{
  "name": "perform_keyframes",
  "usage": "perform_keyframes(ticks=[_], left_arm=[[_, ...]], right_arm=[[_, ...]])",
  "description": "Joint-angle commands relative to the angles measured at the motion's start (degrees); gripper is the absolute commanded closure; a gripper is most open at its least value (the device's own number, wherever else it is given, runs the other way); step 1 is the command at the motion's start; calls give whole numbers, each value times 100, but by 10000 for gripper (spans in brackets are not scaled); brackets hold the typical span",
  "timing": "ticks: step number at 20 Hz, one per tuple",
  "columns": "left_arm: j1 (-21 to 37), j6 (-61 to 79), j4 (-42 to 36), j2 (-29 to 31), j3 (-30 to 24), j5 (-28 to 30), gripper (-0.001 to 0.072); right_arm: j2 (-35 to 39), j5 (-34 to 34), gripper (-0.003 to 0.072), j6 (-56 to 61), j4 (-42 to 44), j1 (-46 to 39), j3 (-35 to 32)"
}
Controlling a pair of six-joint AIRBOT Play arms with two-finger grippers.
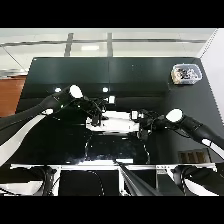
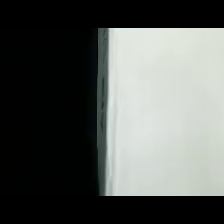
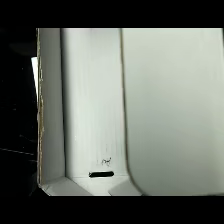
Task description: Fold the box and place the chain.
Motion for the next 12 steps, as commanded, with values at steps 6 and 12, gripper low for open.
perform_keyframes(ticks=[6,12], left_arm=[[-2,-46,15,-4,7,22,684],[-2,-46,15,-4,7,22,684]], right_arm=[[-387,-146,-14,-173,136,20,0],[-409,-470,-14,87,22,162,2]])
